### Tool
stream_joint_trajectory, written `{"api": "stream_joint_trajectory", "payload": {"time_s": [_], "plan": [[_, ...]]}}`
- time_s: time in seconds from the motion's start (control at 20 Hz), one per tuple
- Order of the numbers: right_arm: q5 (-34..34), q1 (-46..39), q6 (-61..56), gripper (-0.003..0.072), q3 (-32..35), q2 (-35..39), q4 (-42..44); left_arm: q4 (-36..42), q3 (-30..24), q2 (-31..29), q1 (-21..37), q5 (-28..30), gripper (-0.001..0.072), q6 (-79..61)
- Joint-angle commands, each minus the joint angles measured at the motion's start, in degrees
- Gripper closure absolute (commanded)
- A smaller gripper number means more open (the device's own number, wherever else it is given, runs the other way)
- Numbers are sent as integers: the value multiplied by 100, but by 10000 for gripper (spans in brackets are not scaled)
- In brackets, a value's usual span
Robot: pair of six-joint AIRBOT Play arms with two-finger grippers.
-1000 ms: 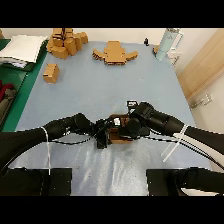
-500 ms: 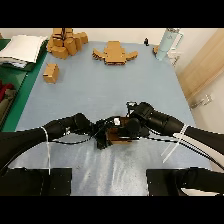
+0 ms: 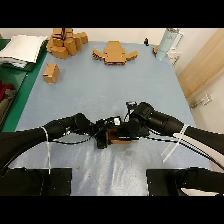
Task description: Fold the box.
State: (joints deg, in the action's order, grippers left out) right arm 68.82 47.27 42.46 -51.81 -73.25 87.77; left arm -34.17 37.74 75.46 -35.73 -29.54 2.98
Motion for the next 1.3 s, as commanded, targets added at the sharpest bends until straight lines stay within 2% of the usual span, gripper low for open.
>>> {"api": "stream_joint_trajectory", "payload": {"time_s": [0.0,0.05,0.2,0.55,0.65,0.7,0.75,0.8,0.85,0.9,0.95,1.0,1.05,1.1,1.15,1.25], "plan": [[66,0,0,405,-2,0,-35,-168,-2,2,4,-149,344,-4],[68,-2,2,282,-2,2,-35,-168,-2,2,4,-192,344,-4],[229,-7,0,281,-4,138,-28,-166,-2,2,4,-205,344,-4],[944,-96,2,285,-2,1139,-133,-166,-2,2,4,-208,344,-4],[1222,-199,2,331,0,1346,-382,-166,-2,2,4,-208,344,-4],[1388,-302,22,385,0,1414,-514,-164,-2,2,4,-208,344,-4],[1513,-426,90,509,2,1443,-699,-164,-2,2,4,-208,344,-4],[1545,-599,188,539,13,1438,-935,-166,-2,2,4,-205,344,-4],[1475,-828,341,541,63,1427,-1115,-164,-2,2,4,-208,344,-4],[1252,-1172,590,643,142,1405,-1150,-164,-2,2,4,-208,344,-4],[898,-1604,896,682,214,1344,-1025,-166,-2,2,4,-201,344,-4],[424,-2074,1515,682,251,1241,-649,-164,-2,2,4,-201,344,-4],[-105,-2588,2632,683,249,1084,125,-164,-2,2,4,-203,344,-4],[-507,-3152,4177,683,234,857,1447,-166,-2,2,4,-203,344,-4],[-654,-3676,5558,683,177,568,2931,-164,-2,2,4,-201,344,-4],[-323,-4332,7735,684,-39,-63,5337,-164,-2,2,4,-201,344,-4]]}}
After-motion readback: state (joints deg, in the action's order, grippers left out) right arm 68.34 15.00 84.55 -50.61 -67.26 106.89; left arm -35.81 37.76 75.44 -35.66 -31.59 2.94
